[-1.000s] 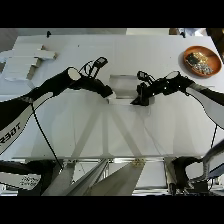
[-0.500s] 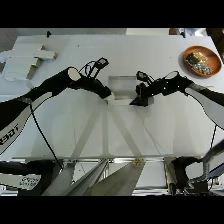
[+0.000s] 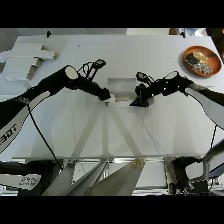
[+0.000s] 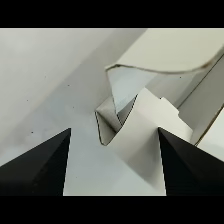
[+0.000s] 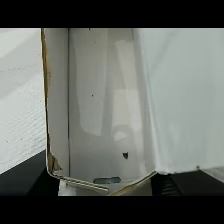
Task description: Fold the box and place the chain.
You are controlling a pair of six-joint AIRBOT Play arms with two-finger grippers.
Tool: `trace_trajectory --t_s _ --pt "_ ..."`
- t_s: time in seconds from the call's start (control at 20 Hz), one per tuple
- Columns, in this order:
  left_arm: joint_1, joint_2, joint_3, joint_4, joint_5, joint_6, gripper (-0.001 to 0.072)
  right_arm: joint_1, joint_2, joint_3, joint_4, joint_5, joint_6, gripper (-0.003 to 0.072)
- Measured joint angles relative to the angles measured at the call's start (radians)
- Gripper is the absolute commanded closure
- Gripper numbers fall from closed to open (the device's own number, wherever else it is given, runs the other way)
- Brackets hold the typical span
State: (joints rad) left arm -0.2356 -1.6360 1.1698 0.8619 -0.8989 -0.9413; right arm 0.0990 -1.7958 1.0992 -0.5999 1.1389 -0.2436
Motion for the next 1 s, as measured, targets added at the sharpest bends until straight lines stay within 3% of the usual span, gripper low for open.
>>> trace_trajectory --t_s 0.1,0.65,1.0 --pt "0.014 0.000 0.000 -0.008 -0.011 -0.043 0.0070 0.000 0.000 0.000 0.001 0.000 0.001 0.0232" --pt "0.039 -0.025 0.000 -0.070 -0.108 -0.154 0.0069 0.000 0.000 0.000 0.001 -0.002 -0.001 0.0232" --pt "0.010 -0.046 0.000 -0.079 -0.066 -0.159 0.0077 0.000 0.000 0.000 0.001 -0.003 0.000 0.0232"
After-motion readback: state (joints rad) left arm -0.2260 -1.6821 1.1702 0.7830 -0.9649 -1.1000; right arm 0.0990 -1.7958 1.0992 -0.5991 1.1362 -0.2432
